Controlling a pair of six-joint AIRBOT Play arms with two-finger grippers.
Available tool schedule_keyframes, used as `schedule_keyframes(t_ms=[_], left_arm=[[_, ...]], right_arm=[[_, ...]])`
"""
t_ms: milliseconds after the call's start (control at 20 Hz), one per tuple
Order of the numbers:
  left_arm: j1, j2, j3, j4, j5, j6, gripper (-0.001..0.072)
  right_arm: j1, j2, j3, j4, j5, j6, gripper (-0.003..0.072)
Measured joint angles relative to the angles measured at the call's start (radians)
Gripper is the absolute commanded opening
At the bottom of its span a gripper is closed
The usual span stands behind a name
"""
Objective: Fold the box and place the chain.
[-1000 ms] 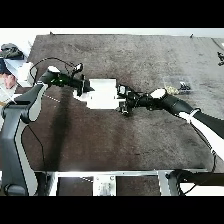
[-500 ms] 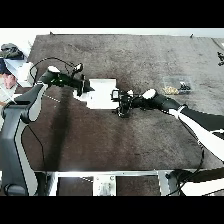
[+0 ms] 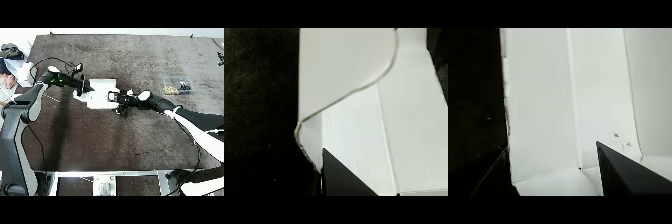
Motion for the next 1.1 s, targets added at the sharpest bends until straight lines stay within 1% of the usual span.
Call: schedule_keyframes(t_ms=[250,500,800,1100], left_arm=[[0.0,0.0,0.0,0.0,0.0,0.0,0.0011],[0.0,0.0,0.0,0.0,0.0,0.0,0.0011],[0.0,0.0,0.0,0.0,0.0,0.0,0.0011],[0.0,0.0,0.0,0.0,0.001,0.0,0.0011]], right_arm=[[0.004,0.043,0.001,-0.001,-0.059,0.025,0.059],[-0.032,0.062,0.007,-0.004,-0.066,0.054,0.059],[-0.06,0.032,0.063,-0.004,-0.004,0.063,0.0591],[-0.09,0.005,0.127,-0.004,0.031,0.082,0.059]])
